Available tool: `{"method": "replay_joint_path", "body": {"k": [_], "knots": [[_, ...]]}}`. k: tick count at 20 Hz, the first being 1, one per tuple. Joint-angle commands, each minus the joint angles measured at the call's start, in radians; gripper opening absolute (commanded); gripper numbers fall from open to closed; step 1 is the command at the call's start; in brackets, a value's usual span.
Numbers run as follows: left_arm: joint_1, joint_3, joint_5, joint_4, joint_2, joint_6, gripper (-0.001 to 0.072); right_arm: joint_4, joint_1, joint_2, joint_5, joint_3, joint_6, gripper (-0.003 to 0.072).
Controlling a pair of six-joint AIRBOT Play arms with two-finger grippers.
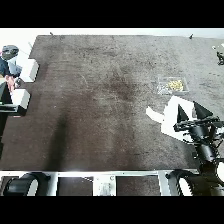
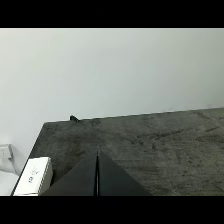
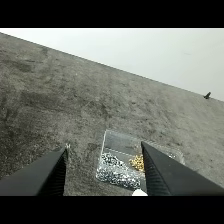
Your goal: Fold the box and place the chain.
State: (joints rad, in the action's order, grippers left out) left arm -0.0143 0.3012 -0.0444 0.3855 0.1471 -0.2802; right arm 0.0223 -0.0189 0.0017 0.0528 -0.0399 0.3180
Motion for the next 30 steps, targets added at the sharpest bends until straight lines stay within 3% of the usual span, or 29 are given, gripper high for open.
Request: {"method": "replay_joint_path", "body": {"k": [1, 8, 12, 15, 18, 20, 23, 25, 27, 30], "knots": [[-0.001, -0.002, 0.000, 0.000, 0.000, 0.000, 0.0013, 0.000, -0.001, -0.001, 0.000, 0.001, 0.000, 0.0515], [-0.001, -0.003, 0.000, 0.000, 0.000, 0.000, 0.0012, 0.010, -0.001, -0.001, 0.008, -0.011, -0.008, 0.0515], [-0.001, -0.003, 0.000, 0.000, 0.000, 0.000, 0.0013, 0.009, -0.001, -0.047, -0.118, -0.087, -0.126, 0.0516], [-0.001, -0.003, 0.000, 0.000, 0.000, 0.000, 0.0013, 0.046, -0.001, -0.191, -0.215, -0.182, -0.173, 0.0516], [-0.001, -0.003, 0.000, 0.000, 0.000, 0.000, 0.0013, 0.148, 0.004, -0.425, -0.323, -0.298, -0.172, 0.0516], [-0.001, -0.003, 0.000, 0.000, 0.000, 0.000, 0.0013, 0.222, 0.047, -0.589, -0.303, -0.376, -0.150, 0.0517], [-0.001, -0.003, 0.000, 0.000, 0.000, 0.000, 0.0013, 0.360, 0.196, -0.805, -0.070, -0.460, -0.133, 0.0516], [-0.001, -0.003, 0.000, 0.000, 0.000, 0.000, 0.0012, 0.332, 0.299, -0.873, 0.100, -0.470, -0.221, 0.0516], [-0.001, -0.003, 0.000, 0.000, 0.000, 0.000, 0.0013, 0.066, 0.426, -0.899, 0.278, -0.471, -0.499, 0.0516], [-0.001, -0.003, 0.000, 0.000, 0.000, 0.000, 0.0012, -0.589, 0.660, -0.914, 0.600, -0.518, -1.021, 0.0516]]}}
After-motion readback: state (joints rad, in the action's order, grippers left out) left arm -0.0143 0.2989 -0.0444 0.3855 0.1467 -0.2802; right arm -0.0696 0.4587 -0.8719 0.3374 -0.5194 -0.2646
